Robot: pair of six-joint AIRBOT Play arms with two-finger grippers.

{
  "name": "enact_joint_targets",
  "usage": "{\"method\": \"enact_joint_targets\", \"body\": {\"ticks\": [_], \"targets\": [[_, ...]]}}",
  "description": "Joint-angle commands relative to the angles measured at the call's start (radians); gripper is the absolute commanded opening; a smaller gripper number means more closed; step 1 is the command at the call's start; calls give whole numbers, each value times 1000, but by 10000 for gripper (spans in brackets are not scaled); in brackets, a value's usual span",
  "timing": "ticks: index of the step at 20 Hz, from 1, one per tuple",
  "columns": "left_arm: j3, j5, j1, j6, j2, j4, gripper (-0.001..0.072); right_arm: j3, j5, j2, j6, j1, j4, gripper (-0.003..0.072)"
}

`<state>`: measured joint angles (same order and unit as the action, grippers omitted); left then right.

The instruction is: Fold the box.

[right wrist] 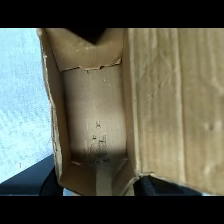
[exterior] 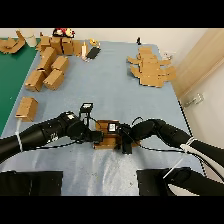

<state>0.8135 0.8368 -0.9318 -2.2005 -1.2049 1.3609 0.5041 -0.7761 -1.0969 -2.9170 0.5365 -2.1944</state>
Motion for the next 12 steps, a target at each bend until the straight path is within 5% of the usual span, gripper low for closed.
{"method": "enact_joint_targets", "body": {"ticks": [1,12], "targets": [[19,11,-27,-45,-27,14,544,0,0,-1,0,-1,0,415],[173,156,-65,-68,-170,61,543,0,0,-1,0,-1,0,416]]}}
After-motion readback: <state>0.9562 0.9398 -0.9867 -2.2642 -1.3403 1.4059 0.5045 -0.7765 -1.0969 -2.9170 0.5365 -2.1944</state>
